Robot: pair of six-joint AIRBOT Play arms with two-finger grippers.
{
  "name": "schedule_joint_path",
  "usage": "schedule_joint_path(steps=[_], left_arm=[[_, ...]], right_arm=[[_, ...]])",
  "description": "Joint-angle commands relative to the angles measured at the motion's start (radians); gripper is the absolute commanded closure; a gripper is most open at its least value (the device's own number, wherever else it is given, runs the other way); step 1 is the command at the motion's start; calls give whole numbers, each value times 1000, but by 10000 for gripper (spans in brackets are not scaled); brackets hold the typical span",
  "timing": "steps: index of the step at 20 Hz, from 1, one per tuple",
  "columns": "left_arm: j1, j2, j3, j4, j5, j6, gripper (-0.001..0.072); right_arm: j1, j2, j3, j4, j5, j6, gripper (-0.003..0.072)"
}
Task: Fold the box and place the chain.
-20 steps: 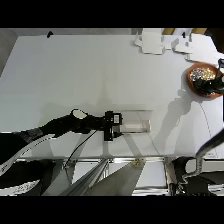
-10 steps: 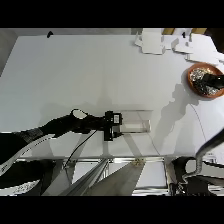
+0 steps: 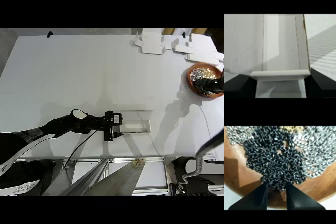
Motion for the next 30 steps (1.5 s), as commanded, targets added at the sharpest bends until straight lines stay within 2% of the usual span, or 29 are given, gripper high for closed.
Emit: schedule_joint_path(steps=[1, 8, 9, 10, 20, 24, 27, 30], left_arm=[[0, 0, 0, 0, 0, 0, 501], [0, 0, 0, 0, 0, 0, 501], [0, 0, 0, 0, 0, 0, 501], [0, 0, 0, 0, 0, 0, 501], [0, 0, 0, 0, 0, 0, 501], [0, 0, 0, 0, 0, 0, 501], [0, 0, 0, 0, 0, 0, 501], [0, 0, 0, 0, 0, 0, 501]], right_arm=[[-2, -45, 0, -5, 2, 0, 527], [-2, -55, 0, -9, -41, -4, 531], [-2, -56, 0, -11, -46, -4, 556], [-2, -56, 0, -12, -49, -4, 672], [-2, 8, 0, -15, -45, -4, 668], [-2, 47, 0, -8, 2, -4, 669], [-1, 134, 0, 34, 44, -21, 669], [-1, 282, 0, 176, 130, -82, 669]])
